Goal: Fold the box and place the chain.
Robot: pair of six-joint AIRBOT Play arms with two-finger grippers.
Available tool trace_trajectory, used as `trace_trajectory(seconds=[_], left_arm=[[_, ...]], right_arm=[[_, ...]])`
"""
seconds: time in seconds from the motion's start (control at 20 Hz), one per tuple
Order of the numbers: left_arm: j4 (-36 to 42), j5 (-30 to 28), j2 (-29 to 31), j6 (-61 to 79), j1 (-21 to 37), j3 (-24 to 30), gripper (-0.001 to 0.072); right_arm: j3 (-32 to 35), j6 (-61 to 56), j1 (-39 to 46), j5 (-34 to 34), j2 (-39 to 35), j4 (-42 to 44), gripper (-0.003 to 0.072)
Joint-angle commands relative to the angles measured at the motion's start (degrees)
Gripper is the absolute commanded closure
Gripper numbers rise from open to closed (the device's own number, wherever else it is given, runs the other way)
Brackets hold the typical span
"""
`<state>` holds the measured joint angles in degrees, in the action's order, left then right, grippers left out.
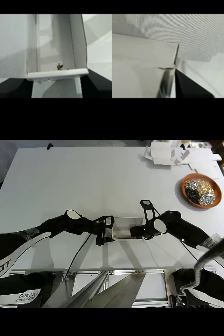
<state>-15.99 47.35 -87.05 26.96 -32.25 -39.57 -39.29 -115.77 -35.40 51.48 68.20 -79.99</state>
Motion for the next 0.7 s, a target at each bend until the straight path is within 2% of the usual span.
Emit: trace_trajectory(seconds=[0.0, 0.1, 0.25, 0.3, 0.35, 0.5, 0.65], left_arm=[[0.07, 0.00, 0.00, 0.00, 0.02, -0.04, 0.0636], [0.09, 0.02, 0.00, 0.00, 0.02, -0.04, 0.0636], [0.09, 0.00, 0.00, 0.00, 0.02, -0.04, 0.0636], [0.09, 0.02, 0.00, 0.00, 0.02, -0.04, 0.0636], [0.07, 0.02, 0.00, 0.00, 0.02, -0.02, 0.0636], [0.07, 0.02, 0.00, 0.00, 0.02, -0.04, 0.0636], [0.11, 0.02, 0.02, 0.00, 0.02, -0.02, 0.0636]], right_arm=[[-0.11, -0.17, -0.24, -0.55, 0.42, -1.29, 0.0588], [-0.20, 0.02, -0.24, -0.72, 0.92, -1.29, 0.0659], [-1.14, 0.37, -0.50, 1.66, 3.26, -1.46, 0.0667], [-1.42, 0.33, -0.90, 1.62, 3.72, -2.01, 0.0560], [-1.84, 0.31, -1.22, 1.64, 4.02, -2.64, 0.0489], [-3.02, -0.22, -1.33, 1.60, 4.07, -3.87, 0.0508], [-3.21, -0.87, -1.31, 1.81, 4.37, -4.90, 0.0583]])
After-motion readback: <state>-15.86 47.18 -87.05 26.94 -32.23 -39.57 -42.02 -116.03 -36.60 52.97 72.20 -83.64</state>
